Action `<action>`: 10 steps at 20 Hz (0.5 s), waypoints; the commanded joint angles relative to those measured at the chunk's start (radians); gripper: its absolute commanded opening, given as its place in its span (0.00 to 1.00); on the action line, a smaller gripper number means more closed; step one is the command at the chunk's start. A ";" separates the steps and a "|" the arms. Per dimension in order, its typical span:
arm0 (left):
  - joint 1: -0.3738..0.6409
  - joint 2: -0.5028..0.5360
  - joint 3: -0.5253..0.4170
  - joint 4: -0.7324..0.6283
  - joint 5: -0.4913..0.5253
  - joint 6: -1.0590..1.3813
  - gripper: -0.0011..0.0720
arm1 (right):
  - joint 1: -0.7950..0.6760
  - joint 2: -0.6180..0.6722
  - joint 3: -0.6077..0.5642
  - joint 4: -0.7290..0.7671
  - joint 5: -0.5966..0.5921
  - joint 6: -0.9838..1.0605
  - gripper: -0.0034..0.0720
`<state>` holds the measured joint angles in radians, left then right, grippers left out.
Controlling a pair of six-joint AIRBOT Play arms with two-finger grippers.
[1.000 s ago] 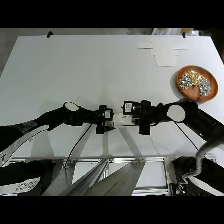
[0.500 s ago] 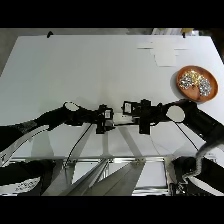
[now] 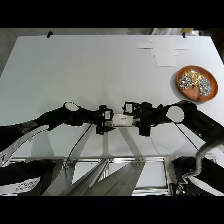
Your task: Fold the box and place the chain.
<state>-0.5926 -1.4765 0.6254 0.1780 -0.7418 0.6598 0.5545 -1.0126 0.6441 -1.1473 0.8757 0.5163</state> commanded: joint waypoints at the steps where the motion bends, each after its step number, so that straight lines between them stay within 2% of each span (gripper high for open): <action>1: 0.001 0.001 0.000 -0.005 0.005 -0.002 0.11 | 0.000 0.031 0.000 0.012 -0.005 -0.001 0.41; 4: 0.001 0.001 0.000 -0.005 0.005 -0.002 0.11 | 0.000 0.061 0.000 0.031 -0.015 -0.001 0.39; 6: 0.001 0.001 0.000 -0.005 0.005 -0.002 0.11 | 0.000 0.058 -0.001 0.031 -0.011 0.000 0.11; 7: 0.001 0.001 0.000 -0.005 0.005 -0.002 0.11 | 0.000 0.055 -0.001 0.030 -0.012 0.000 0.07; 10: 0.001 0.001 0.000 -0.005 0.005 -0.002 0.11 | 0.000 0.028 -0.001 0.030 0.000 0.003 0.07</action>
<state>-0.5926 -1.4765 0.6254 0.1734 -0.7387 0.6586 0.5545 -0.9699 0.6441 -1.1210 0.8661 0.5163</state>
